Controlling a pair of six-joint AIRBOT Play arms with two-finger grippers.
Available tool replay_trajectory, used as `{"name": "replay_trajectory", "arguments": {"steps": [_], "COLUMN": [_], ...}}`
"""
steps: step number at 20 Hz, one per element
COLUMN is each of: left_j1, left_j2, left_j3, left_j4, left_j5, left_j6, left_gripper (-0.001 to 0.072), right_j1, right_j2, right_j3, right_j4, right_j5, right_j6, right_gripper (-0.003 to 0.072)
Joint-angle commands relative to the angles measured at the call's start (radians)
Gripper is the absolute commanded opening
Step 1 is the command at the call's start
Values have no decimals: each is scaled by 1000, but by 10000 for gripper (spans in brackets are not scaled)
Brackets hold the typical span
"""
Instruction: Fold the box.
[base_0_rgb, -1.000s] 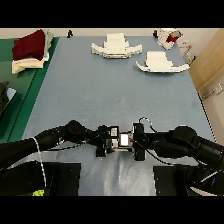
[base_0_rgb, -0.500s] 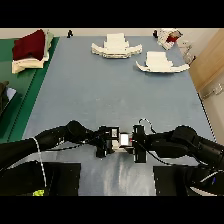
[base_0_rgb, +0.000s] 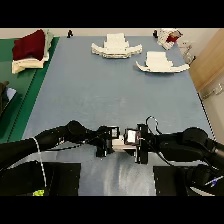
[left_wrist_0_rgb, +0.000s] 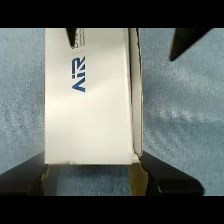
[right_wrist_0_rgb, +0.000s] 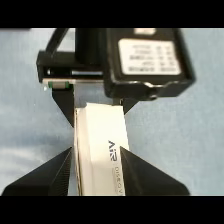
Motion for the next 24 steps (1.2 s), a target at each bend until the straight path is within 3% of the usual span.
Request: {"name": "replay_trajectory", "arguments": {"steps": [1,2,3,6,19,24], "left_j1": [1,1,1,1,1,1], "left_j2": [0,0,0,0,0,0], "left_j3": [1,1,1,1,1,1], "left_j4": [0,0,0,0,0,0], "left_j5": [0,0,0,0,0,0], "left_j6": [0,0,0,0,0,0], "left_gripper": [442,442,442,442,442,442], "right_j1": [-19,-21,-16,40,55,55], "right_j2": [70,99,130,158,14,16], "right_j3": [-76,-135,-201,-321,-381,-381], "right_j4": [164,240,295,302,290,290], "right_j5": [187,312,443,584,525,525], "right_j6": [177,183,215,362,375,375], "right_gripper": [244,80,4,5,5,5]}}
